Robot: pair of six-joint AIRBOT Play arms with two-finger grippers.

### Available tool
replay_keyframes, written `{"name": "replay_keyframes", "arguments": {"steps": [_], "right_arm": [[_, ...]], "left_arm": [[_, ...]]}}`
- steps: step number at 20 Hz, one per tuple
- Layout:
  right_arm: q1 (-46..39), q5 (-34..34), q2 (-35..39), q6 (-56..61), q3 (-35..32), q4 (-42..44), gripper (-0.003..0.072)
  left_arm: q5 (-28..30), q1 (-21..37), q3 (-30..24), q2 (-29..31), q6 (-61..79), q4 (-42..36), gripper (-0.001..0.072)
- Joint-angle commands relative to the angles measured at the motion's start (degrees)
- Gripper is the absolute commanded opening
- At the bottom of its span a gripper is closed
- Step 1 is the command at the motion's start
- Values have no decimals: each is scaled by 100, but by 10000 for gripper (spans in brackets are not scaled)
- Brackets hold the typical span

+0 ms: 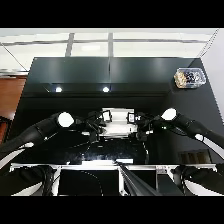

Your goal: Fold the box and place the chain.

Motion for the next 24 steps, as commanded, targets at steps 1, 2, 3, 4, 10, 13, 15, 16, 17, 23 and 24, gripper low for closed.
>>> {"name": "replay_keyframes", "arguments": {"steps": [1,2,3,4,10,13,15,16,17,23,24], "right_arm": [[7,-2,0,7,0,9,245],[7,-2,0,7,0,9,245],[7,-2,2,7,0,9,245],[4,-2,0,7,0,9,245],[7,-2,0,7,0,9,245],[7,-2,0,7,0,9,245],[4,-2,0,7,0,9,245],[7,-2,0,7,0,9,245],[7,-2,0,7,0,9,245],[4,-2,2,7,0,9,245],[4,-2,2,7,0,9,245]], "left_arm": [[105,-131,7,-271,2,-452,218],[107,-120,7,-271,2,-452,218],[109,-101,9,-254,2,-452,218],[107,-81,9,-234,2,-448,218],[79,-85,9,-219,-2,-411,231],[83,-85,9,-219,0,-387,291],[79,-85,9,-219,0,-389,368],[83,-87,9,-219,0,-387,364],[81,-87,9,-219,0,-389,301],[83,-85,11,-219,-2,-393,349],[55,-83,35,-214,-20,-391,115]]}}
